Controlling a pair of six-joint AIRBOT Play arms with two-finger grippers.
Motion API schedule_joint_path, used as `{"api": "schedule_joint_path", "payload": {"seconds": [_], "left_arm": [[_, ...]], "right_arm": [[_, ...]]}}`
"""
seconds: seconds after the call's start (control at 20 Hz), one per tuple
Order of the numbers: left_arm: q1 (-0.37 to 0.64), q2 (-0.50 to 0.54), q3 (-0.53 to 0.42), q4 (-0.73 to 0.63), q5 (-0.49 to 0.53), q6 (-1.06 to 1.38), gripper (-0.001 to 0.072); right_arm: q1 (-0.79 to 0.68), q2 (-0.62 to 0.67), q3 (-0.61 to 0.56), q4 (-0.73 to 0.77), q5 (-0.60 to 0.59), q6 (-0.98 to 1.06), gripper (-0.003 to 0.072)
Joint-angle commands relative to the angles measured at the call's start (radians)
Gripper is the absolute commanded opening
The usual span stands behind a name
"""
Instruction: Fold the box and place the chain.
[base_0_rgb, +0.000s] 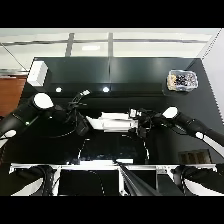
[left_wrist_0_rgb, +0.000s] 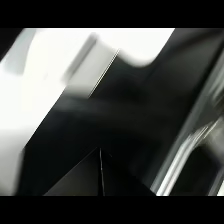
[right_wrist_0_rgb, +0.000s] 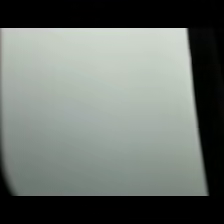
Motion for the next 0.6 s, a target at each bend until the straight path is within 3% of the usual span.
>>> {"api": "schedule_joint_path", "payload": {"seconds": [0.0, 0.25, 0.45, 0.55], "left_arm": [[-0.051, -0.009, -0.040, -0.369, 0.218, 0.135, 0.0027], [-0.145, -0.085, -0.032, -0.568, 0.520, 0.404, 0.0027], [-0.145, -0.146, -0.018, -0.575, 0.640, 0.454, 0.0028], [-0.146, -0.173, -0.018, -0.549, 0.636, 0.500, 0.0027]], "right_arm": [[0.000, 0.001, 0.001, 0.000, 0.000, 0.000, 0.0169], [0.000, 0.001, 0.001, 0.001, 0.000, 0.000, 0.0169], [0.000, 0.001, 0.001, 0.001, 0.000, 0.000, 0.0169], [0.000, 0.001, 0.001, 0.001, 0.000, 0.000, 0.0169]]}}
